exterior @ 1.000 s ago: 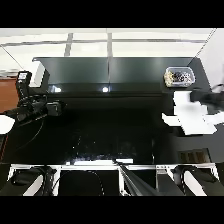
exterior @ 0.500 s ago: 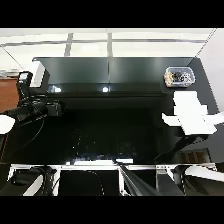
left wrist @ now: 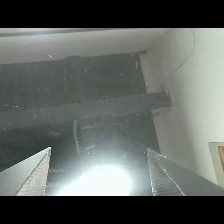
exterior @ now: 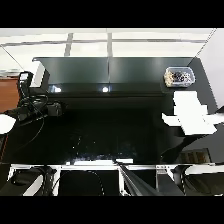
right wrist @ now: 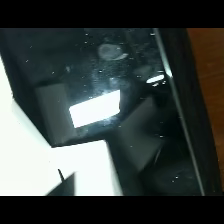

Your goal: Fold the box and place the chain.

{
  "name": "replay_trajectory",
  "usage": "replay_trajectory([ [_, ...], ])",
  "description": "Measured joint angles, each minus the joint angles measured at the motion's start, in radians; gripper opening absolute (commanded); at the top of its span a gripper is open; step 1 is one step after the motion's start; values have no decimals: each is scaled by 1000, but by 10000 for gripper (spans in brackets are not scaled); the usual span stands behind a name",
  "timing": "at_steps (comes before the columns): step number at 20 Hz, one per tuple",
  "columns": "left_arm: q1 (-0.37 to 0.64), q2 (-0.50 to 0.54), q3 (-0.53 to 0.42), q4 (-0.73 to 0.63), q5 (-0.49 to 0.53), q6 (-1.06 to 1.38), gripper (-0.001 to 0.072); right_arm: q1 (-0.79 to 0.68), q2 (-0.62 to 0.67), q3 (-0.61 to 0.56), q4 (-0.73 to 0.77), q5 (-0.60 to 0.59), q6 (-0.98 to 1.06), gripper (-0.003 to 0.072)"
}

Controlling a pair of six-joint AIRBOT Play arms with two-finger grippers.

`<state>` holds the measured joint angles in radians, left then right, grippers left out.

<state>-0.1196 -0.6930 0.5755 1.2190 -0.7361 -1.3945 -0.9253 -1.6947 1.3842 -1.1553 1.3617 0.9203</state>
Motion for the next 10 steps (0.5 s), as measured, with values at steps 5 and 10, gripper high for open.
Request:
replay_trajectory([
  [5, 0, 0, 0, 0, 0, 0, 707, 24, 46, -9, 17, 68, -27, 14],
  [10, 0, 0, 0, -1, -5, 0, 707, 120, 259, -166, 127, 42, -12, 13],
])
